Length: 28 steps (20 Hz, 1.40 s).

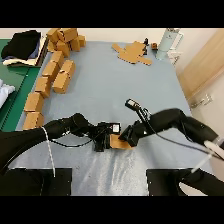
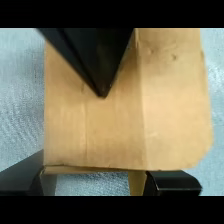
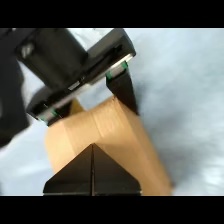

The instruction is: Fold the box.

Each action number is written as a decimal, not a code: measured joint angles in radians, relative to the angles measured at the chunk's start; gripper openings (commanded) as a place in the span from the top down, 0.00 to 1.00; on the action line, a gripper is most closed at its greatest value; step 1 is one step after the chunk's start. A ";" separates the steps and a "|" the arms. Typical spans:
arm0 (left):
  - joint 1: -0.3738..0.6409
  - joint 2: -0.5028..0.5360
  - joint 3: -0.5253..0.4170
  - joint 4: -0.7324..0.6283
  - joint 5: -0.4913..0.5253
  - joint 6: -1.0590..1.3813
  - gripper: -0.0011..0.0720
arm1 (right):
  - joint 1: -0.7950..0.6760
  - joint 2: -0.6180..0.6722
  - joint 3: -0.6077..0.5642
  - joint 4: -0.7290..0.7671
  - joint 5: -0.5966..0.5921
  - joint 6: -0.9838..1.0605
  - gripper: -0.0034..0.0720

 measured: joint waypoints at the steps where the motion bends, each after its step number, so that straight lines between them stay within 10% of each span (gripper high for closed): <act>1: 0.000 0.000 0.000 0.000 0.000 0.000 0.56 | 0.034 0.059 -0.036 -0.037 0.068 -0.003 0.95; 3: 0.000 0.000 0.000 0.000 0.000 0.000 0.56 | 0.093 0.159 -0.098 -0.122 0.190 -0.006 0.87; 5: 0.000 0.000 0.000 0.000 0.000 0.000 0.56 | 0.143 0.230 -0.140 -0.204 0.288 -0.008 0.49; 10: 0.000 0.000 0.000 0.000 0.000 0.000 0.56 | 0.236 0.275 -0.180 -0.313 0.387 -0.013 0.44; 12: 0.000 0.000 0.000 0.000 0.000 0.000 0.56 | 0.269 0.263 -0.185 -0.328 0.405 -0.021 0.21; 28: 0.000 0.000 0.000 0.000 0.000 0.000 0.56 | 0.400 0.195 -0.189 -0.479 0.465 -0.109 0.21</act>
